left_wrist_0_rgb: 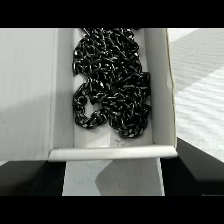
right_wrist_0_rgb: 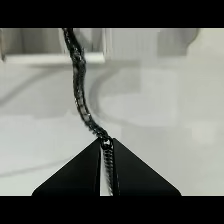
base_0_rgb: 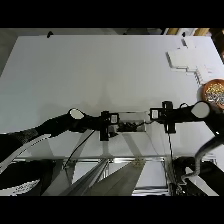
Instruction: Fold the box and place the chain.
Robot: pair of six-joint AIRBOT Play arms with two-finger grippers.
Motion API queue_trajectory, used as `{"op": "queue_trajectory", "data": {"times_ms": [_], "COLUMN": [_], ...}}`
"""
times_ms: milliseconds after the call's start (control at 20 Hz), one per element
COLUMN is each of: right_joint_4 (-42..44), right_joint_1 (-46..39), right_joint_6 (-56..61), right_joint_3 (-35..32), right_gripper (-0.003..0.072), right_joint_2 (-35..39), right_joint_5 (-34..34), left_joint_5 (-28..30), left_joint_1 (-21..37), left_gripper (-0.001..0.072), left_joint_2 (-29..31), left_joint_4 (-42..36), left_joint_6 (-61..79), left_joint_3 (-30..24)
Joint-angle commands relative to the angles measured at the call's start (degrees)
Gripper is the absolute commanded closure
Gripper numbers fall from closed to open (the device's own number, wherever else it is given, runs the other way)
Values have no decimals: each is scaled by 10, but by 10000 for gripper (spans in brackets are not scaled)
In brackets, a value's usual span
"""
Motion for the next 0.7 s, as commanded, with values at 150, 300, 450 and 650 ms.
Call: {"op": "queue_trajectory", "data": {"times_ms": [150,300,450,650], "right_joint_4": [211,276,276,276], "right_joint_1": [98,164,212,240], "right_joint_6": [3,49,67,78], "right_joint_3": [-13,-31,-31,-31], "right_gripper": [664,664,664,663], "right_joint_2": [123,113,78,5], "right_joint_5": [41,-64,-144,-183], "left_joint_5": [0,0,0,0], "left_joint_1": [0,0,0,0], "left_gripper": [365,365,365,365], "left_joint_2": [0,0,0,0], "left_joint_4": [0,0,0,0], "left_joint_6": [0,0,0,0], "left_joint_3": [0,0,0,0]}}
